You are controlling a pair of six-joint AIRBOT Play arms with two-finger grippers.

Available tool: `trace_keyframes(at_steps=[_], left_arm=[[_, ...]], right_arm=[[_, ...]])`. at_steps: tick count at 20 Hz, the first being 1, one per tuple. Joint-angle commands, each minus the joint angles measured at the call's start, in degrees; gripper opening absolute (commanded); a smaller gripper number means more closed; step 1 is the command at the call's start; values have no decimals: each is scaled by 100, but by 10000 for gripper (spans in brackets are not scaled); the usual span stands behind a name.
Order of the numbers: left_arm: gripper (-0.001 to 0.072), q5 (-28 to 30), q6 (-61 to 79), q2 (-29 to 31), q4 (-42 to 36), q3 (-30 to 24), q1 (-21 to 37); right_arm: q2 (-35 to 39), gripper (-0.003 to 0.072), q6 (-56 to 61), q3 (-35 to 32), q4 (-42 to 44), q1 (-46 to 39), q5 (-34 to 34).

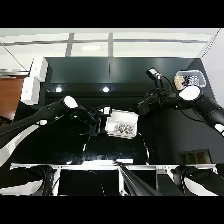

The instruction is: Fold the box and place the chain.

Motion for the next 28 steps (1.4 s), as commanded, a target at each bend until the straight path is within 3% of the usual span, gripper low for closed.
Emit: trace_keyframes(at_steps=[1,5,14,15,16,17,18,27,28], left_arm=[[552,11,4,-4,-2,2,0],[553,11,4,-4,0,2,-2],[553,0,4,-4,0,0,-2],[553,-4,4,-4,0,0,-2],[552,-4,4,-4,0,0,-2],[552,-7,4,-4,0,0,-2],[553,-7,4,-4,0,0,-2],[553,-9,4,-4,0,0,-2],[553,-7,4,-4,0,0,-2]], right_arm=[[24,703,-957,186,-20,72,717],[22,702,-968,79,-713,326,1344],[22,700,-1976,-269,-852,688,625],[22,587,-1976,-269,-848,691,651],[22,528,-1976,-269,-831,691,693],[22,526,-1974,-269,-833,691,708],[22,429,-1974,-269,-833,691,745],[57,401,-1600,-269,-831,691,1126],[94,358,-1589,-269,-831,688,1115]])
